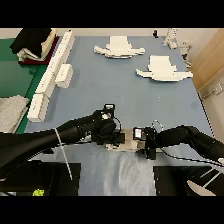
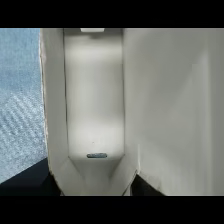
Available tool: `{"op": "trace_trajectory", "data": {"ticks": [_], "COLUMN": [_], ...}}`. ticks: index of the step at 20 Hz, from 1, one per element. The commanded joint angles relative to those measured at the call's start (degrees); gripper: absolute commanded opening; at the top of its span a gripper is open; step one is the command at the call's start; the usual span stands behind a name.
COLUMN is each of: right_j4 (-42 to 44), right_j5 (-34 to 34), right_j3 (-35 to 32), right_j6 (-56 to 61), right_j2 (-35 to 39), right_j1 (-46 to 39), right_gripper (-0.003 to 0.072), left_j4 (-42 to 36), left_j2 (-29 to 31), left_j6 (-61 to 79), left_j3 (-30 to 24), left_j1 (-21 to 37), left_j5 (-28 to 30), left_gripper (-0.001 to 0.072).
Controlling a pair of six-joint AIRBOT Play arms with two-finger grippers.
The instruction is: Fold the box.
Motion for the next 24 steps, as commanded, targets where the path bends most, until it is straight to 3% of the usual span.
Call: {"op": "trace_trajectory", "data": {"ticks": [1,2,11,12,13,14,23,24], "right_j4": [0.02,0.02,0.02,0.02,0.00,0.02,0.02,0.02], "right_j5": [0.02,0.02,0.02,0.02,0.02,0.02,0.02,0.02], "right_j3": [0.00,0.00,0.00,0.00,0.00,0.00,0.00,0.00], "right_j6": [0.00,0.00,0.00,0.00,0.00,0.00,0.00,0.00], "right_j2": [0.04,0.04,0.04,0.04,0.04,0.04,0.04,0.04], "right_j1": [0.02,0.02,0.02,0.02,0.02,0.02,0.02,0.02], "right_gripper": [0.0551,0.0551,0.0551,0.0551,0.0551,0.0551,0.0551,0.0551], "left_j4": [3.02,3.28,3.96,3.96,3.91,3.80,3.58,3.52], "left_j2": [-3.82,-4.61,-7.30,-7.37,-7.34,-7.34,-7.34,-7.32], "left_j6": [-1.14,-1.11,-1.33,-1.70,-1.70,-1.70,-2.40,-2.01], "left_j3": [3.48,4.15,4.68,4.68,4.68,4.68,4.70,4.70], "left_j1": [-1.64,-1.64,-1.64,-1.64,-1.64,-1.66,-2.45,-2.45], "left_j5": [-3.13,-3.39,-5.05,-5.03,-5.01,-5.01,-4.72,-4.61], "left_gripper": [0.0419,0.0318,0.0294,0.0239,0.0103,0.0015,0.0034,0.0340]}}
